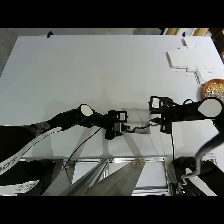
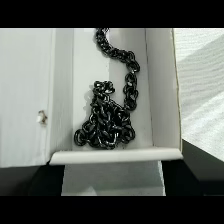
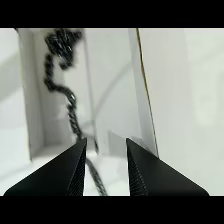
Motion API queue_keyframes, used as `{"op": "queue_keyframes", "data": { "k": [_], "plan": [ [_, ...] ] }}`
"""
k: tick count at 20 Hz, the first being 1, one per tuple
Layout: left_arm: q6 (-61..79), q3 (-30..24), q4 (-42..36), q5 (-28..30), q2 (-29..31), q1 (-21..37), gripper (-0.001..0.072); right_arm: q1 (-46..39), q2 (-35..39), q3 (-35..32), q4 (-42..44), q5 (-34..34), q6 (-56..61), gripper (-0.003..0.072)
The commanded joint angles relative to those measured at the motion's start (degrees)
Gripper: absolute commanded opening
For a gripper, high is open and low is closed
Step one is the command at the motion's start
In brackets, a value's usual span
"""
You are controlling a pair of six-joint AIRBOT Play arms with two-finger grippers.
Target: Fold the box and place the chain.
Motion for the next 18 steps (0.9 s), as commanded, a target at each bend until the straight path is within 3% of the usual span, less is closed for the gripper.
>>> {"op": "queue_keyframes", "data": {
  "k": [1,6,18],
  "plan": [
    [0.02,0.04,0.02,0.00,0.04,-0.02,0.0292,-5.44,0.50,-3.93,-7.39,-2.91,-7.23,0.0254],
    [0.02,0.04,0.02,0.00,0.04,-0.02,0.0292,-8.35,-0.33,-10.64,-8.61,-5.81,-12.90,0.0254],
    [0.02,0.04,0.02,0.00,0.04,-0.02,0.0292,-8.33,-9.44,-10.86,-8.61,-13.42,-13.75,0.0219]
  ]
}}
